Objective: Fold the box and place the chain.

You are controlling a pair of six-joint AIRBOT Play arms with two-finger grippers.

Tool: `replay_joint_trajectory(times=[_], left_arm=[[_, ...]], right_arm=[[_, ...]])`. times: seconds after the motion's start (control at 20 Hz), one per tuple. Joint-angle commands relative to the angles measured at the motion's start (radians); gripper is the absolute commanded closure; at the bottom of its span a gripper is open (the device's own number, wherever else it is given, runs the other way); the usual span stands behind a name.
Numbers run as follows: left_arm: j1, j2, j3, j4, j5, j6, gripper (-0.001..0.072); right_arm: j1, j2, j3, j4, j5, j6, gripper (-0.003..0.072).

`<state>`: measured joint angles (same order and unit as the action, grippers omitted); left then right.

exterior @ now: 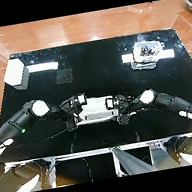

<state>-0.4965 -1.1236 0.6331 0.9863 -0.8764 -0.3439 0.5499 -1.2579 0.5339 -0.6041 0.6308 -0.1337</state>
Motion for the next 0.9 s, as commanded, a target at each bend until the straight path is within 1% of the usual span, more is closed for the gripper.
replay_joint_trajectory(times=[0.0, 0.1, 0.2, 0.45, 0.5, 0.6, 0.7, 0.85], left_arm=[[0.0, -0.001, -0.001, 0.001, -0.025, 0.008, 0.0279], [0.0, -0.001, -0.001, 0.0, -0.015, 0.008, 0.028], [0.0, -0.005, -0.001, 0.0, -0.011, 0.009, 0.0355], [-0.017, -0.019, 0.0, -0.004, 0.048, 0.009, 0.036], [-0.024, -0.019, -0.001, -0.004, 0.056, 0.009, 0.0389], [-0.034, -0.019, -0.001, -0.005, 0.071, 0.009, 0.0398], [-0.04, -0.022, -0.001, -0.029, 0.071, 0.009, 0.0417], [-0.04, -0.023, -0.001, -0.057, 0.073, 0.009, 0.0417]], right_arm=[[0.001, 0.0, 0.0, 0.001, 0.0, 0.0, 0.0381], [0.001, 0.0, 0.0, 0.0, 0.0, 0.0, 0.0381], [0.001, 0.0, 0.0, 0.001, 0.0, 0.0, 0.0381], [0.001, 0.0, 0.0, 0.001, 0.0, 0.0, 0.0382], [0.001, 0.0, 0.0, 0.001, 0.0, 0.0, 0.0381], [0.001, 0.0, 0.0, 0.001, 0.0, 0.001, 0.0381], [0.001, 0.0, 0.0, 0.0, 0.0, 0.001, 0.0381], [0.001, 0.0, 0.0, 0.0, 0.0, 0.001, 0.0381]])
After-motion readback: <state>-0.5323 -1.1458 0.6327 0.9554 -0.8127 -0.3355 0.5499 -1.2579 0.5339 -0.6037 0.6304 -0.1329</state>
